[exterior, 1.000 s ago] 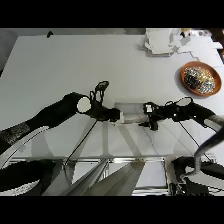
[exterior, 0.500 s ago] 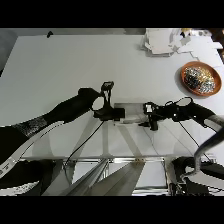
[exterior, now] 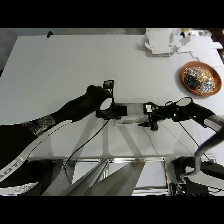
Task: Fold the box and place the chain.
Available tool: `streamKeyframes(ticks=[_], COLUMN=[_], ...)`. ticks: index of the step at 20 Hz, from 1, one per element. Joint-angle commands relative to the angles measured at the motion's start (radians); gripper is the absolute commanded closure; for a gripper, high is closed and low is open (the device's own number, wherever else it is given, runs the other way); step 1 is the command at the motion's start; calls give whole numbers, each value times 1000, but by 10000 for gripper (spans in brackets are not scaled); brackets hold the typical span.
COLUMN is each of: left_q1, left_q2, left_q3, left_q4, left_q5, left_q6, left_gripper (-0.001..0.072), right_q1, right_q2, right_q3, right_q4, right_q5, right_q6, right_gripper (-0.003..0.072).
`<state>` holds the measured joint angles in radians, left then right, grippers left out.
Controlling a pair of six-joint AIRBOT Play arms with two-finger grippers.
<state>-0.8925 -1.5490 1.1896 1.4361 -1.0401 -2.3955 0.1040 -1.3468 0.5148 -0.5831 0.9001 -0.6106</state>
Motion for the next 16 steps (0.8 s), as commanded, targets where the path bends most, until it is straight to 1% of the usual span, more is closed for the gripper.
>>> streamKeyframes(ticks=[1,4,8,11,13,15,16], left_q1=[-18,-31,-32,-31,-29,-24,-22], left_q2=[-20,-40,-44,-64,-90,-121,-132], left_q3=[5,5,6,9,46,105,122], left_q4=[15,16,15,-13,-16,-1,-3], left_q5=[3,-14,-3,-2,-51,-135,-160], left_q6=[-48,-48,-109,-125,-116,-114,-114], left_gripper=[442,442,444,445,445,445,445], right_q1=[0,0,0,0,0,0,0], right_q2=[0,0,0,0,0,0,0], right_q3=[0,0,0,0,0,0,0], right_q4=[0,0,0,0,0,0,0], right_q5=[1,1,1,1,1,1,1], right_q6=[0,0,0,0,0,0,0], right_gripper=[242,242,242,242,242,242,242])
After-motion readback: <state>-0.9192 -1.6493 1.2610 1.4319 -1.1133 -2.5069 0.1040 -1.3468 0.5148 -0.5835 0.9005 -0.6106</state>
